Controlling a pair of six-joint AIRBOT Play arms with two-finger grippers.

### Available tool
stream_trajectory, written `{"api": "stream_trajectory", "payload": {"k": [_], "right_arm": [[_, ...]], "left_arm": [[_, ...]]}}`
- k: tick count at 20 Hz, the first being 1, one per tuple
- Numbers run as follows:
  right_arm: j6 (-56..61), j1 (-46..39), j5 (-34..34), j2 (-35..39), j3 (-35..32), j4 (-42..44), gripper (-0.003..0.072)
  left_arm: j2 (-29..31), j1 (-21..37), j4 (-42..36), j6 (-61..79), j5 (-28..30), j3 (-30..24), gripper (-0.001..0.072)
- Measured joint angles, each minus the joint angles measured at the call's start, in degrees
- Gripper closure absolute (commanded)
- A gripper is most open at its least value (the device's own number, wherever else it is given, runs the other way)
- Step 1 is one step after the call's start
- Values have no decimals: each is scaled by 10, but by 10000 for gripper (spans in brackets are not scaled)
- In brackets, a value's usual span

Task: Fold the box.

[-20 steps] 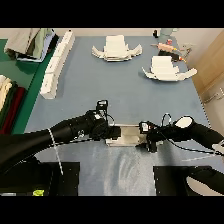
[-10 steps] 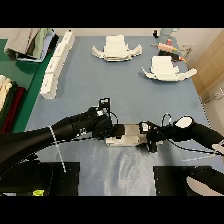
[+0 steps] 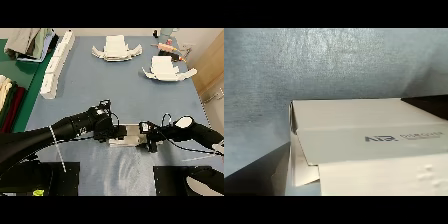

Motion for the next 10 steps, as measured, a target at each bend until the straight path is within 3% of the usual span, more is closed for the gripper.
{"api": "stream_trajectory", "payload": {"k": [6, 8, 10], "right_arm": [[0, 0, 0, 0, 0, 0, 176], [0, 0, 0, 0, 0, 0, 176], [1, 0, 0, 0, 0, 0, 176]], "left_arm": [[0, 0, -12, 0, 0, 0, 189], [0, 0, -12, 0, -4, 0, 454], [0, 0, -6, 0, -9, 0, 462]]}}
